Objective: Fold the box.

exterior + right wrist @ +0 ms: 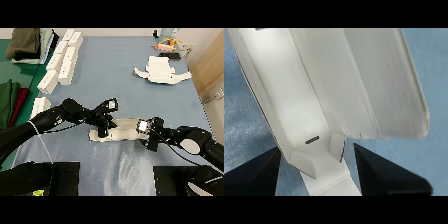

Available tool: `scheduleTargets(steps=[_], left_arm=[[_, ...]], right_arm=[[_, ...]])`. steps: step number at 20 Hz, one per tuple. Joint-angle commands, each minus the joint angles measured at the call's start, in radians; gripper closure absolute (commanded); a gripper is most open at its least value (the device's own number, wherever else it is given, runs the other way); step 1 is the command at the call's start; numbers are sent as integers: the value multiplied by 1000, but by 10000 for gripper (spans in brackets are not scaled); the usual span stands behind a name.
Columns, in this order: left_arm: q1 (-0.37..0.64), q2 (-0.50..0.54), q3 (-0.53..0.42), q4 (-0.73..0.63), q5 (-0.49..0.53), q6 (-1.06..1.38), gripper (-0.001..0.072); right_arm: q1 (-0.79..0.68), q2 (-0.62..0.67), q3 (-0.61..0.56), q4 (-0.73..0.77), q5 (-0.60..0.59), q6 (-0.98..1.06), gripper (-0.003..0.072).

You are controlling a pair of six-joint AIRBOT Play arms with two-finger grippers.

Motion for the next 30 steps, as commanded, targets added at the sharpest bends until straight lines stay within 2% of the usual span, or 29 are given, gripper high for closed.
scheduleTargets(steps=[1, 4, 9, 13, 21, 26, 29, 30], left_arm=[[0, -1, 0, 0, 0, 0, 695], [0, -1, 0, 0, 0, 0, 695], [0, -1, 0, 0, 0, 0, 695], [0, -1, 0, 0, 1, 0, 695], [0, -1, 0, 0, 0, 0, 695], [0, -1, 0, 0, 0, 0, 695], [0, -1, 0, 0, 0, 0, 695], [0, -1, 0, 0, 0, 0, 695]], right_arm=[[-134, -91, 50, 306, 85, -383, -34], [-204, -203, 116, 394, 165, -472, -34], [-211, -282, 132, 397, 207, -489, -34], [-211, -278, 132, 361, 226, -420, -34], [-211, -276, 132, 361, 232, -415, -32], [-211, -297, 132, 360, 190, -416, -30], [-211, -310, 132, 360, 181, -419, 42], [-211, -310, 132, 360, 181, -419, 41]])
